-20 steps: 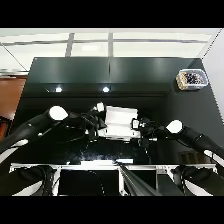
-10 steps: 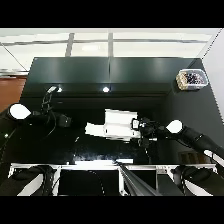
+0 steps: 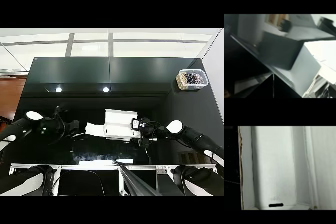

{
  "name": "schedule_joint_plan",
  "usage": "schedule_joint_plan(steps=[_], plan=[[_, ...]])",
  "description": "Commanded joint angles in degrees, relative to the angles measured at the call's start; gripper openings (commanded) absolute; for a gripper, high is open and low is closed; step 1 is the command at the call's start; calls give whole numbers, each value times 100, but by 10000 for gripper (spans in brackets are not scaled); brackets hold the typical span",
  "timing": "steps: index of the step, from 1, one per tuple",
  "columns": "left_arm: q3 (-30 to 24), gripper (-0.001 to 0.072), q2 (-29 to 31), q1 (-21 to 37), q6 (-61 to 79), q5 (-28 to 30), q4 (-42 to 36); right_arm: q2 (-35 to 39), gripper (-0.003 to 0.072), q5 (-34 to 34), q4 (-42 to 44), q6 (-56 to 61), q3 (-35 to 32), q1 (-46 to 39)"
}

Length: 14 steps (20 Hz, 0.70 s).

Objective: Fold the box and place the chain.

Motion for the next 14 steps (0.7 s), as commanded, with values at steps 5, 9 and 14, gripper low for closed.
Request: schedule_joint_plan(steps=[5, 9, 14], plan=[[614, 28, -629, -1075, 929, -79, -463, -2, 96, 2, 0, 2, -2, 2], [997, 92, -625, -1091, 1410, -756, -236, -2, 96, 2, 0, 2, -2, 2], [1145, 707, -610, -1054, 1344, -824, -155, -2, 97, 2, 0, 2, -2, 2]])
